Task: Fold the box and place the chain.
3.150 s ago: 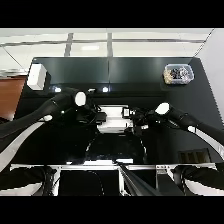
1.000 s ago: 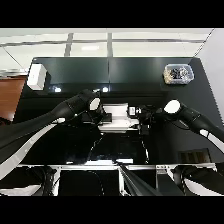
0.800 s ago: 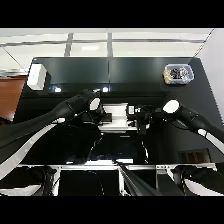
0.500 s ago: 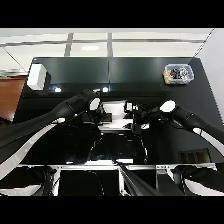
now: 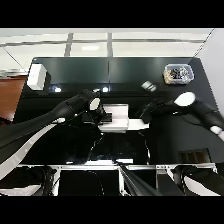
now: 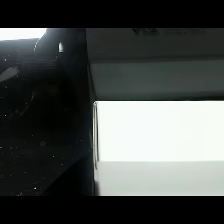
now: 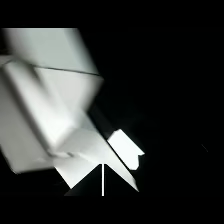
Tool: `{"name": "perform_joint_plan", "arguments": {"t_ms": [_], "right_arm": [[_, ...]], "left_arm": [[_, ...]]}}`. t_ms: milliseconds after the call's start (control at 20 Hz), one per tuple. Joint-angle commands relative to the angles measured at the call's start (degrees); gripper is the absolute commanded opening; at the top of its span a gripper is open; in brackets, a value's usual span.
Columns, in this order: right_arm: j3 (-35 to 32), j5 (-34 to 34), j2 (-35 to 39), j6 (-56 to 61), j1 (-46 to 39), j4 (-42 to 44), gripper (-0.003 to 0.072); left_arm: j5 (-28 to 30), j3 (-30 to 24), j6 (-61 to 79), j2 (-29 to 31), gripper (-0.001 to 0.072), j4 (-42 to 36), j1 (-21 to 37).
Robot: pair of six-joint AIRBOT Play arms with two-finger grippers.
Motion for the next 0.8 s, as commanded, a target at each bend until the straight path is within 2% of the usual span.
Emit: {"name": "perform_joint_plan", "arguments": {"t_ms": [0, 100, 200, 300, 450, 600, 750], "right_arm": [[1.4, 9.7, 4.76, 30.64, -16.59, -9.9, 0.0014], [-2.29, 8.39, 3.67, 37.94, -24.94, -9.81, 0.0014], [-5.73, 9.49, 0.2, 38.64, -27.78, -8.61, 0.0014], [-7.32, 11.54, -5.4, 34.58, -26.14, -2.93, 0.0014], [-7.28, 11.02, -12.79, 27.93, -19.5, 8.11, 0.0014], [-6.4, 10.62, -15.37, 23.1, -14.23, 14.12, 0.0014], [-5.99, 8.94, -15.37, 20.57, -10.58, 16.22, 0.0014]], "left_arm": [[-0.31, -0.02, -0.02, -0.02, 0.0025, -0.07, -0.04], [-0.31, -0.02, -0.04, -0.02, 0.0025, -0.2, -0.04], [-0.33, -0.02, -0.04, -0.02, 0.0025, -0.22, -0.04], [-0.33, -0.02, -0.04, -0.02, 0.0025, -0.24, -0.04], [-0.42, -0.02, -0.02, -0.02, 0.0025, -0.24, -0.04], [-0.48, -0.02, -0.02, -0.02, 0.0025, -0.24, -0.04], [-0.55, -0.02, -0.04, -0.02, 0.0025, -0.24, -0.04]]}}
